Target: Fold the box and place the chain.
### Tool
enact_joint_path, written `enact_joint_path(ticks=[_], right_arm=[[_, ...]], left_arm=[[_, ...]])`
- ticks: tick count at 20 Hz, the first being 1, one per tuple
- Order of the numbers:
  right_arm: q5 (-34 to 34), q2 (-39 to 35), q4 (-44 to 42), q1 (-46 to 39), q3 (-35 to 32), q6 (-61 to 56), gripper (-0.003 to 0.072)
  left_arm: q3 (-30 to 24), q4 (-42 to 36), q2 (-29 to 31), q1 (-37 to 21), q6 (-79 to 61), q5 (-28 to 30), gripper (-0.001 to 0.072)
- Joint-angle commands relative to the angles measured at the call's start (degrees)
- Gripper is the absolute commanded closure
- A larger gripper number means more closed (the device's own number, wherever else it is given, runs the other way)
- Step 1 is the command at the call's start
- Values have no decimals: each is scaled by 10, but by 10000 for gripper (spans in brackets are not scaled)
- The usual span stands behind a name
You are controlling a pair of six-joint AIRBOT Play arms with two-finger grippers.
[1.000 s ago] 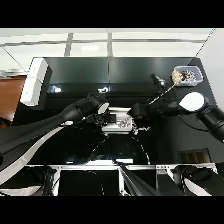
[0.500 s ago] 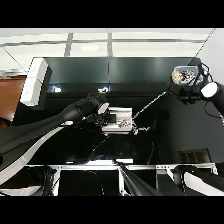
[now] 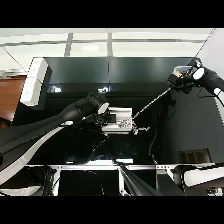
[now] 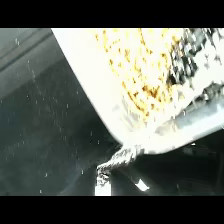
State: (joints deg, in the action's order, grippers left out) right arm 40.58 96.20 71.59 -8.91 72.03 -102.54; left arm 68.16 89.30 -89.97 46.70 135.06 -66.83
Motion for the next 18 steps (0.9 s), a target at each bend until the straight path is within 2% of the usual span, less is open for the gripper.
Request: enact_joint_path(ticks=[1,4,6,8,11,13,18], right_arm=[[57,7,4,-4,20,25,674],[168,-62,4,-1,20,141,675],[252,-140,4,7,20,190,675],[308,-233,4,14,20,210,674],[348,-356,-36,16,20,209,674],[364,-421,-95,16,20,210,675],[407,-482,-240,16,20,219,675]], left_arm=[[0,0,0,0,0,1,679],[0,0,0,0,0,1,679],[0,0,0,0,0,1,679],[0,0,0,0,0,1,679],[0,-2,0,0,0,1,679],[0,-2,0,0,0,1,679],[0,-2,0,0,0,3,679]])
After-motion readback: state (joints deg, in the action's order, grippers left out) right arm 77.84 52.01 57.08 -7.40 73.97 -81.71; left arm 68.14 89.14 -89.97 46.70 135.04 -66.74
